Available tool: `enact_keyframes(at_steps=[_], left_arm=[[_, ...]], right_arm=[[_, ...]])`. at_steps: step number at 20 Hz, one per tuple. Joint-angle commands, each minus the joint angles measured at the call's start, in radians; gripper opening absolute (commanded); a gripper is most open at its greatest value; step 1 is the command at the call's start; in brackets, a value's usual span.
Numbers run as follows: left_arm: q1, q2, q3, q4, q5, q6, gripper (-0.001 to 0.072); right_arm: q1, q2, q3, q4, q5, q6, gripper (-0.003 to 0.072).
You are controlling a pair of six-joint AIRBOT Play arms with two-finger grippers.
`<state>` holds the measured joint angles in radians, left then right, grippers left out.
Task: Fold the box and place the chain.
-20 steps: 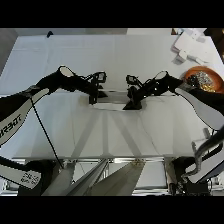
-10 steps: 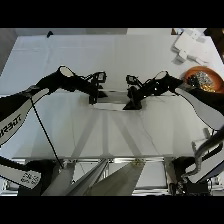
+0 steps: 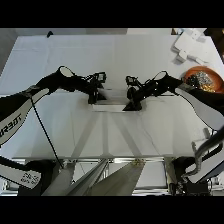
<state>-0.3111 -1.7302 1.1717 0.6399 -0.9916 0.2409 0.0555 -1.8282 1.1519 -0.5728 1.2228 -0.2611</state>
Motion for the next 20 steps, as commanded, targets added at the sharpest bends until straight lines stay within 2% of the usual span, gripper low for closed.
enact_keyframes(at_steps=[1, 5, 10, 15, 20], left_arm=[[0.001, 0.003, 0.001, -0.003, -0.007, 0.002, 0.0362], [0.006, 0.033, 0.001, 0.005, -0.004, 0.002, 0.0362], [0.067, 0.095, 0.001, 0.005, -0.019, -0.007, 0.0361], [0.126, 0.212, 0.000, 0.005, -0.020, -0.142, 0.0360], [0.130, 0.322, -0.019, 0.137, -0.056, -0.247, 0.0358]], right_arm=[[-0.001, 0.000, 0.001, 0.002, -0.009, 0.002, 0.0401], [-0.001, 0.000, 0.001, 0.001, -0.009, 0.002, 0.0401], [-0.001, 0.000, 0.001, 0.001, -0.009, 0.002, 0.0401], [-0.001, 0.000, 0.001, 0.002, -0.009, 0.002, 0.0401], [-0.001, 0.000, 0.001, 0.002, -0.009, 0.002, 0.0401]])
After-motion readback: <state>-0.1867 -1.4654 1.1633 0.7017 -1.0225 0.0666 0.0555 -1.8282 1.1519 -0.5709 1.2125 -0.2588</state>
